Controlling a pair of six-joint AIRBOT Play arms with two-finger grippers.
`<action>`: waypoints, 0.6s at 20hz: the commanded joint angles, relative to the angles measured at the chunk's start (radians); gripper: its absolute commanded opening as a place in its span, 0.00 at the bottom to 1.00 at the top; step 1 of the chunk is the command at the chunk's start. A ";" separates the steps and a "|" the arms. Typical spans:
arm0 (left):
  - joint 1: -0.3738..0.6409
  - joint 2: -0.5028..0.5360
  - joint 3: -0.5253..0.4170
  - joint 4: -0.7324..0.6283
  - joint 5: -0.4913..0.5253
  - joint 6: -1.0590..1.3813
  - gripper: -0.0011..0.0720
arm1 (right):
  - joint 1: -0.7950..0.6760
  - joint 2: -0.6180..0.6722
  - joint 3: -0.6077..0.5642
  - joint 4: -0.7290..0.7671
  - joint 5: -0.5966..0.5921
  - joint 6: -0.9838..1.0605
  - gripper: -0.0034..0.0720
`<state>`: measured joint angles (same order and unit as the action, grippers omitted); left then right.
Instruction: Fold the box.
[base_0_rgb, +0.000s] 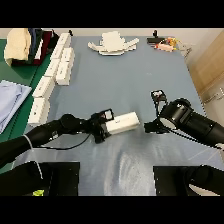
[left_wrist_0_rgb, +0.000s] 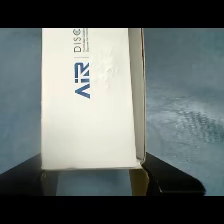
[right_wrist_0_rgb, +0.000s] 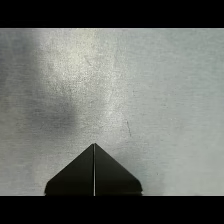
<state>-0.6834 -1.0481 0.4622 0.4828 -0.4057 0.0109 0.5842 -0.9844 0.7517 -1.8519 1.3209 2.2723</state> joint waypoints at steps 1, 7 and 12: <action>0.184 0.103 -0.032 0.091 0.003 -0.198 0.33 | 0.000 -0.001 0.001 -0.003 -0.021 0.006 0.05; 0.621 0.170 -0.054 0.521 -0.047 -0.749 0.33 | 0.000 -0.001 0.001 -0.003 -0.097 0.005 0.05; 0.767 0.101 -0.024 0.520 0.014 -0.801 0.33 | 0.000 -0.001 0.001 -0.002 -0.119 0.005 0.06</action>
